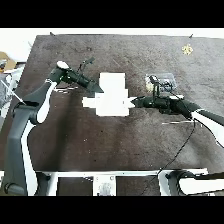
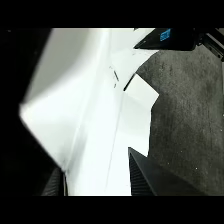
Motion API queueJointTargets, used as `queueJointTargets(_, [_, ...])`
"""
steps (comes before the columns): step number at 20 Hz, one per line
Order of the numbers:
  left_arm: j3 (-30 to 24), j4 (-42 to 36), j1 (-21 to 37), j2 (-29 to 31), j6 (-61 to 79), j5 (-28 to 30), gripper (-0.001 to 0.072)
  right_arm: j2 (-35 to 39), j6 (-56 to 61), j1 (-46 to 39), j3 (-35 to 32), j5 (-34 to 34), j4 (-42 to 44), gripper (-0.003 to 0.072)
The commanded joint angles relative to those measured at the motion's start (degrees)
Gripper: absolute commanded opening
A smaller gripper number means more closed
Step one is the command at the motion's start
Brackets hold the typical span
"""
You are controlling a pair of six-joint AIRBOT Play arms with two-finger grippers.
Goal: Fold the box and place the chain.
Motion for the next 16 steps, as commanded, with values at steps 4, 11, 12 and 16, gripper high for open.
queueJointTargets(4, [0.07, 0.04, -1.29, -0.31, -0.26, -0.46, 0.0411, -0.04, 0.04, 0.09, 0.02, 0.07, -1.27, 0.0005])
queueJointTargets(11, [0.07, 0.22, -1.29, -0.31, -1.9, -0.11, 0.0011, -0.04, -0.07, 0.11, 0.02, -0.02, -2.32, 0.0005])
queueJointTargets(12, [0.07, 0.24, -1.29, -0.31, -1.88, -0.02, 0.0011, -0.04, -0.5, 0.09, 0.02, -0.17, -2.38, 0.0005])
queueJointTargets(16, [0.07, 0.33, -1.29, -0.26, 1.53, 0.17, 0.0011, 0.85, -1.27, -0.48, 0.09, -0.76, -2.08, 0.0457])
